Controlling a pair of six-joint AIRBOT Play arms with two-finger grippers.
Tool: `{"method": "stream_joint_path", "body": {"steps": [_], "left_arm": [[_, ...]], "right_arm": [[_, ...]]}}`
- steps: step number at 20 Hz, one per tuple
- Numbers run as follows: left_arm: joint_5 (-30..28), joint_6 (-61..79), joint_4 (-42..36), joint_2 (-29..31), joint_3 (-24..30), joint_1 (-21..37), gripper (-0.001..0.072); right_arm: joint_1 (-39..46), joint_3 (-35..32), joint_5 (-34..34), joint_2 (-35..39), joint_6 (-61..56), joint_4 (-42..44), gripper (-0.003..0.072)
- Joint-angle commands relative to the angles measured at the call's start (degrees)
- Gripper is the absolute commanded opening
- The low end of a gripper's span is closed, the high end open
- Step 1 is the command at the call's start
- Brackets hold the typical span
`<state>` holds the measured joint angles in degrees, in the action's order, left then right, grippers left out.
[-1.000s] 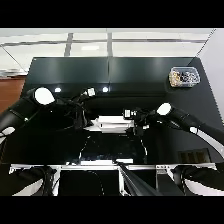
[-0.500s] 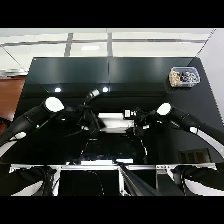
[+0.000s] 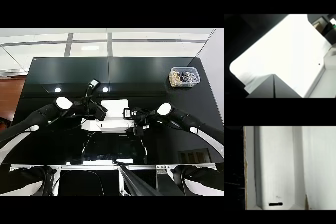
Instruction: Fold the box and place the chain.
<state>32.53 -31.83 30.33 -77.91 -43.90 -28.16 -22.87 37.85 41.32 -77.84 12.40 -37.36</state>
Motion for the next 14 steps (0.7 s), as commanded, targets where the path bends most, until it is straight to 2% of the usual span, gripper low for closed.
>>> {"method": "stream_joint_path", "body": {"steps": [1, 5, 8, 12, 14], "left_arm": [[3.69, 0.13, 0.76, -3.3, -0.33, -0.02, 0.0025], [5.68, 0.15, 2.69, -1.79, -2.01, 1.36, 0.0022], [5.99, -0.55, 10.21, 6.1, -3.1, 2.78, 0.0022], [16.13, 0.31, 20.09, 18.36, -0.74, 5.51, 0.0023], [19.02, 6.91, 24.63, 20.98, 2.23, 5.66, 0.0027]], "right_arm": [[-0.02, -0.02, 0.02, -0.04, 0.07, -0.13, 0.0363], [-0.02, -0.02, 0.0, -0.04, 0.07, -0.13, 0.0362], [0.0, -0.02, 0.02, -0.04, 0.04, -0.13, 0.0363], [-0.02, -0.02, 0.02, -0.04, 0.07, -0.11, 0.0362], [-0.02, -0.02, 0.04, -0.04, 0.04, -0.11, 0.0362]]}}
